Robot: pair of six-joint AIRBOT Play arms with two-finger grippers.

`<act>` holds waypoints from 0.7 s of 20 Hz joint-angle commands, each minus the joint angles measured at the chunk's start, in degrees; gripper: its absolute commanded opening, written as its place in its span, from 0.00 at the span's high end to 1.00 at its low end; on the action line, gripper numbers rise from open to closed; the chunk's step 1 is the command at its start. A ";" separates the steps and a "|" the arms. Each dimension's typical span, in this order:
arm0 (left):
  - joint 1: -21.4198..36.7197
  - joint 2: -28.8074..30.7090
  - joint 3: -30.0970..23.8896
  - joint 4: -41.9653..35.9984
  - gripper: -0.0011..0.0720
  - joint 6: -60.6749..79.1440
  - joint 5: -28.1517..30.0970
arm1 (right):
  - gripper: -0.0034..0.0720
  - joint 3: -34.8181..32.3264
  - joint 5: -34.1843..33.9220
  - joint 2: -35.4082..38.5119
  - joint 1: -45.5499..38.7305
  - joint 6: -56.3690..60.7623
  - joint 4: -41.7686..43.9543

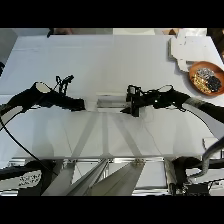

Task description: Fold the box and place the chain.

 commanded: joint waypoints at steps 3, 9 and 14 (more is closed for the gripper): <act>-0.42 0.00 -0.04 -9.09 0.98 4.00 -2.84 | 0.38 0.02 0.00 0.04 0.00 0.02 0.02; -0.42 0.02 -0.04 -13.79 0.96 4.26 -2.49 | 0.38 0.02 0.00 0.04 0.00 0.02 0.02; -0.42 0.66 -0.04 -15.82 0.68 8.72 -2.54 | 0.38 0.02 0.00 0.04 0.00 0.02 0.02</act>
